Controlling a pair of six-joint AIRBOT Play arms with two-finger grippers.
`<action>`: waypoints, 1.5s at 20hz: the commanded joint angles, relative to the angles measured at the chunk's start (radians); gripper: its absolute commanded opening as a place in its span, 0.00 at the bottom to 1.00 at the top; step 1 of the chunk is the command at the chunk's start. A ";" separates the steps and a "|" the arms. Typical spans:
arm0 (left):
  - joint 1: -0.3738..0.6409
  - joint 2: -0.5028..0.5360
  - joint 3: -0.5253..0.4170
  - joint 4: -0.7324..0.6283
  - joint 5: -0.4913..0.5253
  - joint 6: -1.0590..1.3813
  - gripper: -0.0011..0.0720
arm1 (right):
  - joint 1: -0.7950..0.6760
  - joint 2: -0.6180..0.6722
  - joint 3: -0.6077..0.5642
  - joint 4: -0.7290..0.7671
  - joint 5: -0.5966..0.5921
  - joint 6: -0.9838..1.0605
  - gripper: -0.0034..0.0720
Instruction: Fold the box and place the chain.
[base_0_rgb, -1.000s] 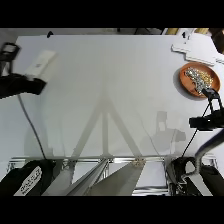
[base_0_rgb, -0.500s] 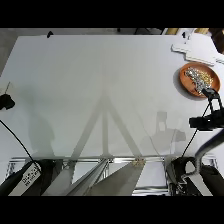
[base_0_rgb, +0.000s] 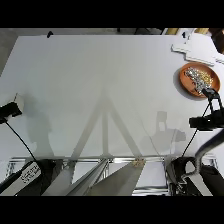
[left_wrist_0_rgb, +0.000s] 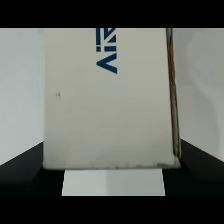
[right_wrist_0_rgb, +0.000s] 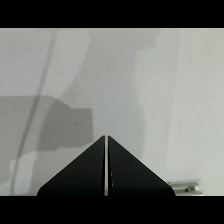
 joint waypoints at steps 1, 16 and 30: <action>-0.002 -0.004 0.000 -0.002 -0.059 -0.001 0.98 | 0.000 0.001 0.001 0.000 0.000 0.000 0.07; -0.133 0.486 0.000 -0.035 -0.147 -0.001 0.96 | 0.000 0.001 0.001 0.000 0.000 0.000 0.07; -0.307 0.653 0.000 -0.105 -0.467 0.016 0.96 | 0.000 0.001 0.001 0.000 0.000 0.000 0.07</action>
